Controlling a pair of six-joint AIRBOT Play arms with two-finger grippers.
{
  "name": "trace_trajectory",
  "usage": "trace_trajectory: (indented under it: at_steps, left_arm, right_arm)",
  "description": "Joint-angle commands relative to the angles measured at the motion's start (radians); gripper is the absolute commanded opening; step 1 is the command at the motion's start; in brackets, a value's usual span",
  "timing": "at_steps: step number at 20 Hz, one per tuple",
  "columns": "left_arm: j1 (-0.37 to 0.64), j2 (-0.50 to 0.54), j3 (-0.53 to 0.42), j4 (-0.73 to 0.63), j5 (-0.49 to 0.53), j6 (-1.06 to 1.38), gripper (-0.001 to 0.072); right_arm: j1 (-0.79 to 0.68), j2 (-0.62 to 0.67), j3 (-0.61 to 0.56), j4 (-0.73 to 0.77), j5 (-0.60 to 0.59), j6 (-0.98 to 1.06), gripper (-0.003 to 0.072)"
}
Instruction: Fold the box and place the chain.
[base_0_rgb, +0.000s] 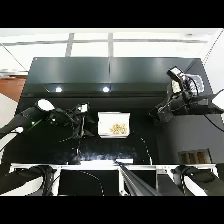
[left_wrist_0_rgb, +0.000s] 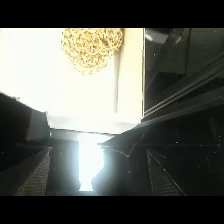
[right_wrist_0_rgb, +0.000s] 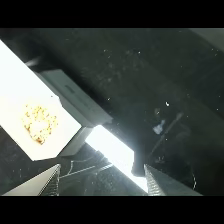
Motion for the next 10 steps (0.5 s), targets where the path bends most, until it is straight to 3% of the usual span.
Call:
trace_trajectory:
  at_steps: [1, 10]
  left_arm:
    - [-0.018, -0.039, 0.011, -0.004, 0.006, 0.018, 0.0709]
    - [-0.035, -0.094, 0.072, -0.046, 0.005, 0.011, 0.0709]
  right_arm:
    - [0.000, 0.000, 0.000, 0.000, -0.016, 0.000, 0.0613]
    - [0.000, 0.000, 0.000, 0.000, -0.020, 0.000, 0.0613]
